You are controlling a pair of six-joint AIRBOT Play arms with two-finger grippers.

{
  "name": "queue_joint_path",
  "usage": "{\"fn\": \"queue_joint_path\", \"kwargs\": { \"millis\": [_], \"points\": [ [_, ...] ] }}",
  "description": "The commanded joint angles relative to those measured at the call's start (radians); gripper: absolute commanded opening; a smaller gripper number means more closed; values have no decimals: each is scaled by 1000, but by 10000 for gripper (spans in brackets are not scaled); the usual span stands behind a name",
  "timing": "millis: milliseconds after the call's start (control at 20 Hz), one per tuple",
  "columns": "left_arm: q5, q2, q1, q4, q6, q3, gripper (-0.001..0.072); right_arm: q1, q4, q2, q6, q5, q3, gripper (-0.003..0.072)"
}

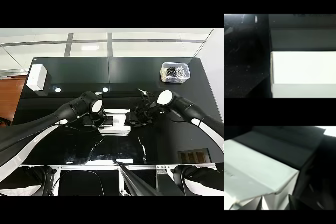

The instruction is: Fold the box and place the chain.

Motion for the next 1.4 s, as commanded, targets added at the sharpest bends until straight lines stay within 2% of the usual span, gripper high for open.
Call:
{"fn": "queue_joint_path", "kwargs": {
  "millis": [0, 200, 350, 650, 700, 750, 800, 950, 1000, 1050, 1100, 1150, 1200, 1250, 1350],
  "points": [
    [0, 0, 1, 0, 0, 1, 29, 96, -226, -5, 279, -49, 32, 357],
    [-1, 0, 1, 1, 0, 1, 30, 200, -460, -51, 506, 12, 121, 357],
    [2, 0, 1, 2, 0, 1, 30, 264, -556, -85, 627, 56, 183, 357],
    [10, 0, 1, 4, 0, 1, 30, 289, -589, -135, 718, 107, 201, 341],
    [11, 0, 1, 4, 0, 1, 30, 289, -584, -138, 718, 108, 201, 207],
    [11, 0, 1, 4, 0, 1, 29, 289, -582, -139, 719, 104, 201, 131],
    [11, 0, 1, 4, 0, 1, 29, 289, -576, -140, 720, 103, 201, 12],
    [11, 0, 1, 4, 0, 1, 29, 288, -560, -142, 719, 101, 201, 14],
    [11, 0, 1, 4, 0, 1, 30, 288, -550, -142, 719, 92, 201, 74],
    [11, 0, 1, 4, 0, 1, 30, 288, -537, -142, 719, 84, 201, 230],
    [11, 0, 1, 4, 0, 1, 29, 288, -532, -143, 719, 79, 201, 248],
    [11, 0, 1, 4, 0, 1, 29, 288, -532, -145, 719, 81, 201, 234],
    [11, 0, 1, 4, 0, 1, 30, 288, -534, -147, 718, 88, 201, 119],
    [10, 0, 1, 4, 0, 1, 30, 288, -536, -148, 715, 90, 201, 40],
    [11, 0, 1, 4, 0, 1, 29, 288, -536, -148, 711, 89, 201, 10]
  ]
}}
